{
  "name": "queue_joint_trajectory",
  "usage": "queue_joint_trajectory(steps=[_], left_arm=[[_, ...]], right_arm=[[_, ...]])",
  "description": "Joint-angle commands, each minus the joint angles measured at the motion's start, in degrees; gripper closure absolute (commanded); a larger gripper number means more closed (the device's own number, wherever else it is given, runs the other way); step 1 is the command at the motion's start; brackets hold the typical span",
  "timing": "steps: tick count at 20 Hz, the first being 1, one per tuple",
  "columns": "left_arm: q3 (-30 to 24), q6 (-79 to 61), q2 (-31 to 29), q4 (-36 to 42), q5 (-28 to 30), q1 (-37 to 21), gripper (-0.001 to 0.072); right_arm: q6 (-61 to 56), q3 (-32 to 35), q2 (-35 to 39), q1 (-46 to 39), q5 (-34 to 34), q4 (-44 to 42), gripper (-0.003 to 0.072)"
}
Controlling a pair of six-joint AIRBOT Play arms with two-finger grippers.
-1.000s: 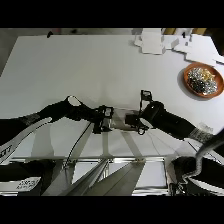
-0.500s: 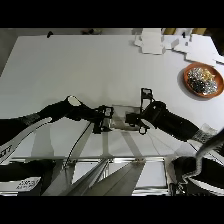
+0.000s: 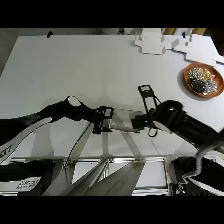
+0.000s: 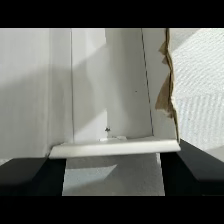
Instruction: Fold the box and place the chain.
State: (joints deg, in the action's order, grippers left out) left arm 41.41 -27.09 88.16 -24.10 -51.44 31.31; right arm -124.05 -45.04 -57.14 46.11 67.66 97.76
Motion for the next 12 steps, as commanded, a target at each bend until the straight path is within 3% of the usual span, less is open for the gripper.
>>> queue_joint_trajectory(steps=[1, 6, 12], left_arm=[[-0.02, 0.11, -0.04, 0.07, 0.2, -0.02, 0.0595], [-0.02, 0.11, -0.04, 0.09, 0.22, -0.02, 0.0595], [-0.02, 0.11, -0.04, 0.09, 0.22, -0.02, 0.0595]], right_arm=[[13.55, -2.97, 9.03, -3.17, 9.99, 0.94, 0.0278], [28.7, -15.1, 10.93, -21.27, 10.23, 0.83, 0.0279], [39.3, -25.81, 0.42, -44.85, 5.57, -3.8, 0.0279]])
